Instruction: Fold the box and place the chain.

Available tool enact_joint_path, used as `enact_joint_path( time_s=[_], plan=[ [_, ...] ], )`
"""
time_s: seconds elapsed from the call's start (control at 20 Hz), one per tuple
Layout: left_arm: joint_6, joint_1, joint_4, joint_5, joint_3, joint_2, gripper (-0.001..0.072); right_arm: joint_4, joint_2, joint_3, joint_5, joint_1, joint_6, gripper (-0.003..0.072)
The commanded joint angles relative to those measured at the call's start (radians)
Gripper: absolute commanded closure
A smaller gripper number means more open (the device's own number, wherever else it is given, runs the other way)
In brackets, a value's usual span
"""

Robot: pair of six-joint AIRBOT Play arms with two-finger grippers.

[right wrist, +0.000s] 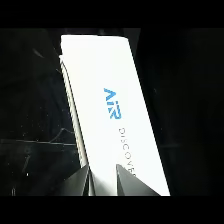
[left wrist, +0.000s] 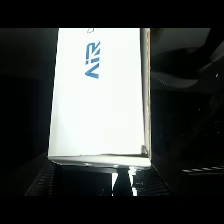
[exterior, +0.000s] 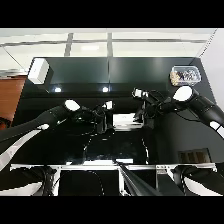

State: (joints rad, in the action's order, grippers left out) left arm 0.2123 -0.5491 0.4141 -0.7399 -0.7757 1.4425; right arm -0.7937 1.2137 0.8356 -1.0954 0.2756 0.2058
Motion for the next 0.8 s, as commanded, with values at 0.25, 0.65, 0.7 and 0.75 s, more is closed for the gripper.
enact_joint_path(
  time_s=[0.25, 0.65, 0.7, 0.75],
  plan=[
    [0.000, -0.001, 0.000, 0.000, 0.000, 0.001, 0.0363, 0.000, 0.001, -0.024, -0.003, 0.001, 0.019, 0.0403],
    [0.000, -0.001, 0.000, 0.000, 0.000, 0.001, 0.0362, 0.076, -0.013, -0.056, -0.018, -0.006, 0.092, 0.0562],
    [0.000, -0.001, 0.000, 0.000, 0.000, 0.001, 0.0363, 0.138, -0.024, -0.056, -0.051, -0.018, 0.138, 0.0558],
    [0.000, -0.001, 0.000, 0.000, 0.000, 0.001, 0.0362, 0.183, -0.035, -0.056, -0.092, -0.033, 0.167, 0.0559]
  ],
)
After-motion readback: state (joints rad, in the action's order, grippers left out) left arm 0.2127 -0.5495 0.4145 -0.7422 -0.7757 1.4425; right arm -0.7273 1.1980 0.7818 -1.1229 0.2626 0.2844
